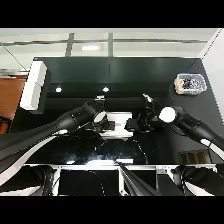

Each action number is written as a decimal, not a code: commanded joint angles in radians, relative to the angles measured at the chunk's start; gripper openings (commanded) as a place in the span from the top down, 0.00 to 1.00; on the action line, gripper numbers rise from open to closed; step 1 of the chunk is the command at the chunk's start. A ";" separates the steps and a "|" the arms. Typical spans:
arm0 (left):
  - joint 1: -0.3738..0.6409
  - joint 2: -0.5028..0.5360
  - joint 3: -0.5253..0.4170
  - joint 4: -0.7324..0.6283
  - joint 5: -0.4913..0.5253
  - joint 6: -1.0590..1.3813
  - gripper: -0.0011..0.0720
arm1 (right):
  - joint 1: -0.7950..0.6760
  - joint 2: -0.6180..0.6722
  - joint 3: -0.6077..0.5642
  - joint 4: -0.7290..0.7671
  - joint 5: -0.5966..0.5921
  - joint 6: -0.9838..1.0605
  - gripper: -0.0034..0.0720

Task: Fold the box and place the chain.

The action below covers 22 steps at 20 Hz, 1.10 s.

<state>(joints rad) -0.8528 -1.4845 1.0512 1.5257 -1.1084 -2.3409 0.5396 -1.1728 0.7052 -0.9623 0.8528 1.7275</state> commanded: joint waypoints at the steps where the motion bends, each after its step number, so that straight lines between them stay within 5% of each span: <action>1: 0.000 -0.001 0.000 0.000 0.000 -0.001 0.94 | 0.090 -0.053 0.103 -0.252 0.112 0.233 0.31; 3: 0.000 -0.001 0.000 0.000 0.000 -0.001 0.94 | 0.135 -0.090 0.155 -0.321 0.155 0.295 0.54; 22: 0.000 -0.001 0.000 0.000 0.000 -0.001 0.94 | 0.225 -0.239 0.280 -0.447 0.261 0.517 0.63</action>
<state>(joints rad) -0.8528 -1.4849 1.0512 1.5253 -1.1091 -2.3409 0.7395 -1.3914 0.9741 -1.3926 1.0897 2.2177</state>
